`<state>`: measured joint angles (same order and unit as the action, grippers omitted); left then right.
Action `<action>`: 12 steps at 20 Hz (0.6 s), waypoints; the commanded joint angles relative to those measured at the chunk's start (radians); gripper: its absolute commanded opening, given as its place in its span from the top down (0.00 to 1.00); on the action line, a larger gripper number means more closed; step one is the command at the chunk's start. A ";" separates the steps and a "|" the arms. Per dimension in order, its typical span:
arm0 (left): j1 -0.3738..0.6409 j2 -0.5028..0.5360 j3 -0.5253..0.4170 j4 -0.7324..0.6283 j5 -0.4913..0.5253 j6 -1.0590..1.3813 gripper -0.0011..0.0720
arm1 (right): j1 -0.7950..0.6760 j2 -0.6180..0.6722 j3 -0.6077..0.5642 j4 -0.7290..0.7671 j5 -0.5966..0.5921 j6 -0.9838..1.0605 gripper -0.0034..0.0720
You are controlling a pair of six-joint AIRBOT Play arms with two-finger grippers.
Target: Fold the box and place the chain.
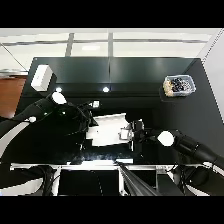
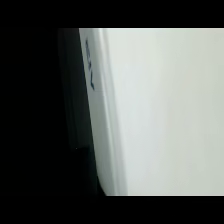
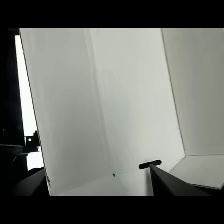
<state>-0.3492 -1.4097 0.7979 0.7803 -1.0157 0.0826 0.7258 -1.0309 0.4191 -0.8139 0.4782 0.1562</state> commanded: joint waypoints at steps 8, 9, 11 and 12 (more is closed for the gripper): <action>-0.002 0.025 0.001 0.005 0.024 0.000 0.95 | -0.054 0.000 0.072 -0.010 -0.029 0.098 0.01; -0.002 0.027 0.001 0.005 0.023 0.001 0.95 | -0.061 0.001 0.075 -0.011 -0.018 0.097 0.01; -0.006 0.031 0.001 0.005 0.021 0.018 0.95 | -0.063 0.008 0.084 -0.038 -0.004 0.093 0.01; -0.016 0.035 0.001 0.012 0.021 0.048 0.95 | -0.066 0.011 0.087 -0.042 -0.005 0.093 0.01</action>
